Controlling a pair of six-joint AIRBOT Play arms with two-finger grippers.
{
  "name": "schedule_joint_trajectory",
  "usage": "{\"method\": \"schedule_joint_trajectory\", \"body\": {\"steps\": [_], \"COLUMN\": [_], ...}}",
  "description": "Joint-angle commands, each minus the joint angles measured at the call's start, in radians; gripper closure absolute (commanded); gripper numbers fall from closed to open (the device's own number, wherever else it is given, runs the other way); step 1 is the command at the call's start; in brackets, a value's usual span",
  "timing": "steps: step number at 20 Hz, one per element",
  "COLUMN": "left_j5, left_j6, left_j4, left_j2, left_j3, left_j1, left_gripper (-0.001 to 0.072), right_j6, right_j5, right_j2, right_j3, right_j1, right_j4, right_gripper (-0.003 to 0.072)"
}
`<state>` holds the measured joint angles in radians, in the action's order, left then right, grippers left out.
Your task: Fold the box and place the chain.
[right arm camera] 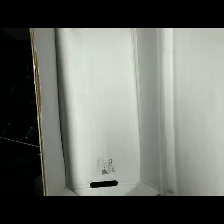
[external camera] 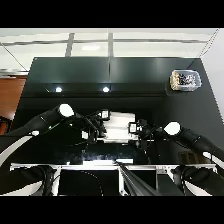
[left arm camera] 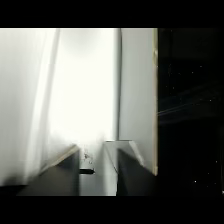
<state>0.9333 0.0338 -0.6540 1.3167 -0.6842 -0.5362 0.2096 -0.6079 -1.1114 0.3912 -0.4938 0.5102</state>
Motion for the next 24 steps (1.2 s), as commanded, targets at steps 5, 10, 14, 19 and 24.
{"method": "schedule_joint_trajectory", "body": {"steps": [5, 10, 14, 19, 24], "left_j5": [0.050, 0.072, 0.166, 0.174, 0.158], "left_j6": [0.106, 0.774, 1.101, 1.260, 1.147], "left_j4": [-0.110, -0.430, -0.415, -0.132, 0.037], "left_j2": [-0.047, -0.203, -0.209, -0.109, 0.030], "left_j3": [-0.014, -0.029, 0.013, 0.181, 0.207], "left_j1": [0.038, 0.296, 0.533, 0.567, 0.436], "left_gripper": [0.0681, 0.0681, 0.0682, 0.0680, 0.0681], "right_j6": [0.000, 0.000, 0.000, 0.000, 0.000], "right_j5": [0.000, 0.000, 0.000, 0.000, 0.000], "right_j2": [-0.001, -0.001, -0.001, -0.001, -0.001], "right_j3": [0.000, 0.000, 0.000, 0.000, 0.000], "right_j1": [-0.001, -0.001, -0.001, -0.001, -0.001], "right_j4": [-0.001, -0.001, -0.001, -0.001, -0.001], "right_gripper": [0.0506, 0.0506, 0.0505, 0.0505, 0.0506]}}
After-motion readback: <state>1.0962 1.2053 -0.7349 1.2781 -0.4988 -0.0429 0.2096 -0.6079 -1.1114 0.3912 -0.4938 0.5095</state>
